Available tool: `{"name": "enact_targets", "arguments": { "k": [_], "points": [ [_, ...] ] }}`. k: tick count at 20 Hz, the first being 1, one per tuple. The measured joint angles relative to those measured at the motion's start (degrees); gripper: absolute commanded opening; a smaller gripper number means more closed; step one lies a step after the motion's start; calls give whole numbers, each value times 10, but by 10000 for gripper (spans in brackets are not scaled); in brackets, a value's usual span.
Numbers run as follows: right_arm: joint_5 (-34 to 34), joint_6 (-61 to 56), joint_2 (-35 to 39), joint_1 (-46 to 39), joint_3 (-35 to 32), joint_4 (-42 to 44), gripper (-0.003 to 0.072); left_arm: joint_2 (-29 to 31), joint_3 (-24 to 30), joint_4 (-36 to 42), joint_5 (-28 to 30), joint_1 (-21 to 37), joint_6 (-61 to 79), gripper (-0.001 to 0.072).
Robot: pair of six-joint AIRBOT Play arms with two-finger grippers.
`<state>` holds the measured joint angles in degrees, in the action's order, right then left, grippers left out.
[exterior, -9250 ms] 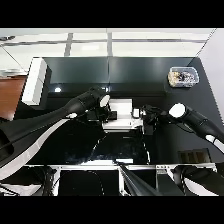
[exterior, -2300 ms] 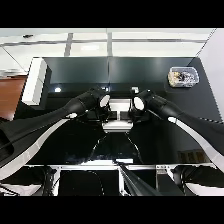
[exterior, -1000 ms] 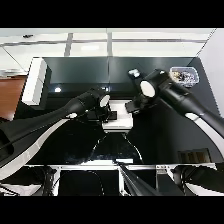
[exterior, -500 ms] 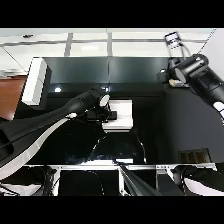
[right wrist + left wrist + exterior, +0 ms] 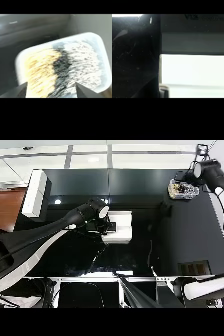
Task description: Fold the box and place the chain.
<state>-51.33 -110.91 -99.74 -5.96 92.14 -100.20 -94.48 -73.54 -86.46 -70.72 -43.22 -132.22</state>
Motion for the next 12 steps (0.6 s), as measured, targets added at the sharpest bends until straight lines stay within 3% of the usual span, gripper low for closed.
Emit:
{"name": "enact_targets", "arguments": {
  "k": [5, 10, 11, 12],
  "points": [
    [-134, -17, -121, -74, 158, 80, 708, 0, 0, 1, 1, 0, 0, 27],
    [-165, -24, -172, -97, 221, 113, 707, 0, 0, 2, 1, 0, 0, 27],
    [-166, -25, -178, -99, 225, 119, 684, 0, 0, 2, 1, 0, 0, 27],
    [-166, -27, -183, -100, 229, 122, 592, 0, 0, 2, 1, 0, 0, 27]
  ]
}}
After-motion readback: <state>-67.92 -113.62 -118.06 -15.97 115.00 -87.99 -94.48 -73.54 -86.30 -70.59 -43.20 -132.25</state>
